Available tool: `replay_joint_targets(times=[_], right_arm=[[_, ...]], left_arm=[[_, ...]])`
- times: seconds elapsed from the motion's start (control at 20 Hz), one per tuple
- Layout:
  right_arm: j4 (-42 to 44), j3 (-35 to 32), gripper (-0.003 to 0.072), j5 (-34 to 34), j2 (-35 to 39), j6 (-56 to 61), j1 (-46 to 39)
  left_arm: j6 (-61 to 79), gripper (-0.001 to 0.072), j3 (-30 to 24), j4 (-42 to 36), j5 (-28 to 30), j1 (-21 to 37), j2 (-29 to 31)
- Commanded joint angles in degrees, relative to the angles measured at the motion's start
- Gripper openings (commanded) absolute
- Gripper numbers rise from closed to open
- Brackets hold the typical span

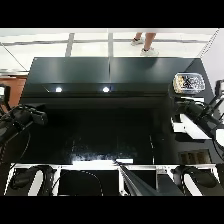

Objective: Fold the box and place the chain.

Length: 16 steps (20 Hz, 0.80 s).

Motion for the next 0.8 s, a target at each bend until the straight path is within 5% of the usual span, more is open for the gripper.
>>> replay_joint_targets(times=[0.0, 0.05, 0.1, 0.25, 0.45, 0.6, 0.75], right_arm=[[1.68, 4.09, 0.0214, -11.02, -4.59, -0.20, -2.23], [0.13, 7.89, 0.0517, -6.88, -7.98, -0.24, -4.28], [-3.50, 12.70, 0.0720, -1.03, -12.15, -0.44, -6.29], [-19.96, 28.33, 0.0720, 17.18, -26.16, 5.57, -13.46], [-46.88, 41.11, 0.0720, 32.26, -40.19, 25.05, -29.24], [-47.08, 43.23, 0.0720, 40.89, -44.44, 27.26, -42.91], [-41.51, 43.34, 0.0720, 41.44, -46.62, 23.93, -53.40]], left_arm=[[-0.09, 0.0272, -0.11, -9.11, 9.38, -0.02, -1.70], [-0.02, 0.0537, -0.09, -11.61, 10.05, -0.02, -2.78], [-0.04, 0.0709, -0.09, -13.05, 9.68, -0.02, -4.15], [-0.02, 0.0710, -0.09, -13.05, 3.39, -0.59, -7.39], [-0.07, 0.0709, -0.07, -13.05, -5.07, -1.95, -8.74], [-0.09, 0.0709, -0.07, -13.05, -8.81, -3.41, -8.74], [-0.09, 0.0709, -0.07, -13.57, -9.11, -5.40, -8.74]])
